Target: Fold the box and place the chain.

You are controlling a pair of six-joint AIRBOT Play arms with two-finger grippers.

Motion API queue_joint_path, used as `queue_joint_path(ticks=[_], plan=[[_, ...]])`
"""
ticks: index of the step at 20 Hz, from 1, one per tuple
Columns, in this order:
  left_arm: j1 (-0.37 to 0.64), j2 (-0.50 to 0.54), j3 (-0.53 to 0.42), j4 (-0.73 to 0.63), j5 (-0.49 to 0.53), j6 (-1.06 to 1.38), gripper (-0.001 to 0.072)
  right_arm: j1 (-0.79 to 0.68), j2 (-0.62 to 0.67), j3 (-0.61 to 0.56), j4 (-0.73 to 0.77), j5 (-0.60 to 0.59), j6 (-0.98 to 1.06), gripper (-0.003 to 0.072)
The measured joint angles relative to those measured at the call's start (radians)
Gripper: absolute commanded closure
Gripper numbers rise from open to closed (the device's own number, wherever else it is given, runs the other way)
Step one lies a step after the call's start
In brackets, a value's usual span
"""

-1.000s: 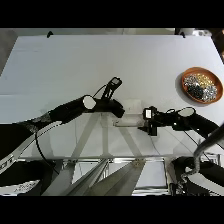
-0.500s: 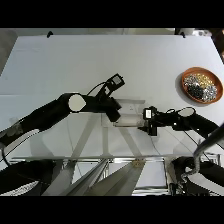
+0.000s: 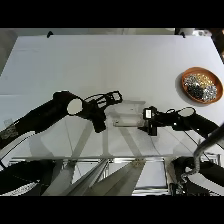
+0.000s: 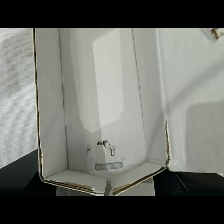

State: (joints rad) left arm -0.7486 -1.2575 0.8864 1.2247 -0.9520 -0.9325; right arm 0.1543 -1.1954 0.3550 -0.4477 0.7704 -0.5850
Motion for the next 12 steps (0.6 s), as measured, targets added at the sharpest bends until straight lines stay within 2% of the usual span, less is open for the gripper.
queue_joint_path(ticks=[5,9,11,12], plan=[[0.004,-0.068,-0.014,0.027,-0.006,0.056,0.0706,0.0,0.0,0.0,0.0,0.0,0.0,0.0111],[0.005,-0.086,-0.03,0.037,0.048,0.07,0.0689,0.0,0.0,0.0,0.0,0.0,0.0,0.0111],[0.005,-0.089,-0.042,0.04,0.085,0.077,0.0512,0.0,0.0,0.0,0.0,0.0,0.0,0.0111],[0.006,-0.09,-0.05,0.04,0.104,0.086,0.0482,0.0,0.0,0.0,0.0,0.0,0.0,0.0111]])
